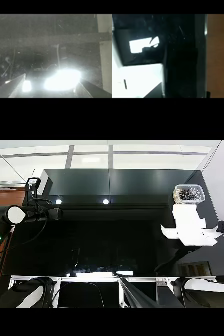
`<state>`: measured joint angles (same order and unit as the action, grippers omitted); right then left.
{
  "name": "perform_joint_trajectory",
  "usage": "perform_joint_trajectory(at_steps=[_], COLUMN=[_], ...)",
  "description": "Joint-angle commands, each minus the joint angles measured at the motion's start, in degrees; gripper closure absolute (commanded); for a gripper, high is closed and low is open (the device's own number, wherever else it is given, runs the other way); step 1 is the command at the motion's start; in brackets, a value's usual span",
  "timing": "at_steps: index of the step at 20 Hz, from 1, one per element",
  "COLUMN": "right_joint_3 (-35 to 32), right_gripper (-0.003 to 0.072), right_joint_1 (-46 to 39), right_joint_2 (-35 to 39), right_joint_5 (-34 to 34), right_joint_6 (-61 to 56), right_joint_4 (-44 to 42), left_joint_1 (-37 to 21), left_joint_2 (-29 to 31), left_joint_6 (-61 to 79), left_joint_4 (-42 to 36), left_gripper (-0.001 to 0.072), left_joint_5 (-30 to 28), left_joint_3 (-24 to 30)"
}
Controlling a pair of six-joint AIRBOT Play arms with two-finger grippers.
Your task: Fold the box and place the chain.
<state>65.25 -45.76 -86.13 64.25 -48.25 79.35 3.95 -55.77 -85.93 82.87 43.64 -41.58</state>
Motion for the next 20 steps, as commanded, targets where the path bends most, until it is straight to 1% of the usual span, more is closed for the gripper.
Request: perform_joint_trajectory(at_steps=[1, 3, 6, 8, 10, 13, 15, 17, 18, 19, 20], right_joint_3=[0.22, 0.20, 0.07, -0.85, -4.33, -14.38, -24.22, -33.57, -38.18, -42.05, -45.55], right_gripper=[0.0666, 0.0666, 0.0666, 0.0666, 0.0666, 0.0666, 0.0666, 0.0666, 0.0666, 0.0666, 0.0666], right_joint_1=[0.63, 1.05, 2.34, 2.43, 2.71, 5.22, 8.98, 14.14, 17.68, 21.24, 25.18], right_joint_2=[0.04, 0.55, 2.12, 4.44, 8.63, 17.49, 24.30, 30.77, 34.16, 36.94, 39.30], right_joint_5=[1.60, 4.76, 12.07, 15.82, 17.77, 15.98, 12.98, 7.82, 4.09, 0.09, -3.93], right_joint_6=[-1.07, -0.76, -0.79, -0.76, 1.95, 4.68, 5.81, 7.13, 8.17, 8.33, 8.28], right_joint_4=[-0.28, -4.37, -11.23, -20.33, -30.03, -42.29, -51.56, -58.12, -61.16, -63.14, -64.13], left_joint_1=[-0.07, -0.07, -0.07, -0.07, -0.09, -0.07, -0.04, -0.04, -0.02, 0.13, 0.17], left_joint_2=[0.00, 0.00, 0.00, 0.00, 0.00, -0.02, -0.24, -0.31, -0.42, -0.74, -1.33], left_joint_6=[-0.02, -0.02, 0.00, 0.00, 0.00, 0.00, 0.00, 0.04, 0.52, 0.66, 1.14], left_joint_4=[-0.02, -0.09, -0.74, -0.94, -0.90, -1.40, -3.23, -6.58, -9.01, -11.72, -16.44], left_gripper=[0.0012, 0.0012, 0.0012, 0.0012, 0.0012, 0.0012, 0.0012, 0.0012, 0.0012, 0.0012, 0.0014], left_joint_5=[0.15, 0.39, 0.63, 1.60, 3.39, 4.00, 3.96, 3.72, 3.56, 3.04, 2.62], left_joint_3=[-0.04, -0.04, -0.04, -0.04, 0.22, 1.20, 1.57, 1.92, 1.99, 1.97, 1.90])
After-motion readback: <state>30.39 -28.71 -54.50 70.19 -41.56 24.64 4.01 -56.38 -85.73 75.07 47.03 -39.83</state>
